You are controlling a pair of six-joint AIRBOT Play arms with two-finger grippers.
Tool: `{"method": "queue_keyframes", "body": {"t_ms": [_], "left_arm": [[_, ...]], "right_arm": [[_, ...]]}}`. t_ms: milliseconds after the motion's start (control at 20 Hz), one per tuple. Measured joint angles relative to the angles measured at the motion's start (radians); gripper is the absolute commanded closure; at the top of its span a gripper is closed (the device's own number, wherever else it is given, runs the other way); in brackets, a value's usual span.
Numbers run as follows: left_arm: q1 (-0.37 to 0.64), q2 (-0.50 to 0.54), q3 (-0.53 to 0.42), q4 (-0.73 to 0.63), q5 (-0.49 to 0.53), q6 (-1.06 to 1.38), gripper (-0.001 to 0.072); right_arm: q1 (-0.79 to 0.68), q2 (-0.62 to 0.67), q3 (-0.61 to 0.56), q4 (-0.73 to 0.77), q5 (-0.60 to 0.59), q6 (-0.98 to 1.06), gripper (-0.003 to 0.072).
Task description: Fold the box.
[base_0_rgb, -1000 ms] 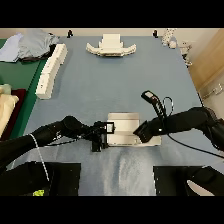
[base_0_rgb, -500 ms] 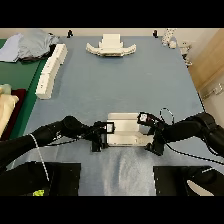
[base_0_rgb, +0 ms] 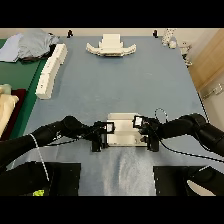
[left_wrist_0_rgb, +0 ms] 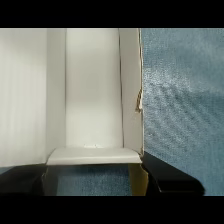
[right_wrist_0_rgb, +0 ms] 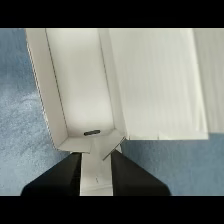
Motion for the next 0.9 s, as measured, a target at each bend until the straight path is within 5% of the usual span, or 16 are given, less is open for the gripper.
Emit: {"method": "queue_keyframes", "body": {"t_ms": [100,350,400,500,550,900], "left_arm": [[0.0,0.0,0.0,0.0,0.0,0.0,0.023],[0.0,0.0,0.0,0.0,-0.001,0.001,0.0229],[0.0,0.0,0.0,0.001,-0.001,0.001,0.0229],[0.0,0.0,0.0,0.001,-0.001,0.001,0.023],[0.0,0.0,0.0,0.001,-0.001,0.001,0.023],[0.0,0.0,0.0,0.002,-0.001,0.001,0.023]], "right_arm": [[0.0,-0.006,0.0,0.031,0.001,-0.019,0.0608],[0.008,-0.013,0.0,0.087,0.01,-0.058,0.06],[0.014,-0.016,0.0,0.097,0.013,-0.066,0.0524],[0.028,-0.029,0.0,0.109,0.023,-0.077,0.0154],[0.034,-0.037,0.0,0.114,0.03,-0.083,0.0083],[0.056,-0.059,0.0,0.123,0.049,-0.101,0.0087]]}}
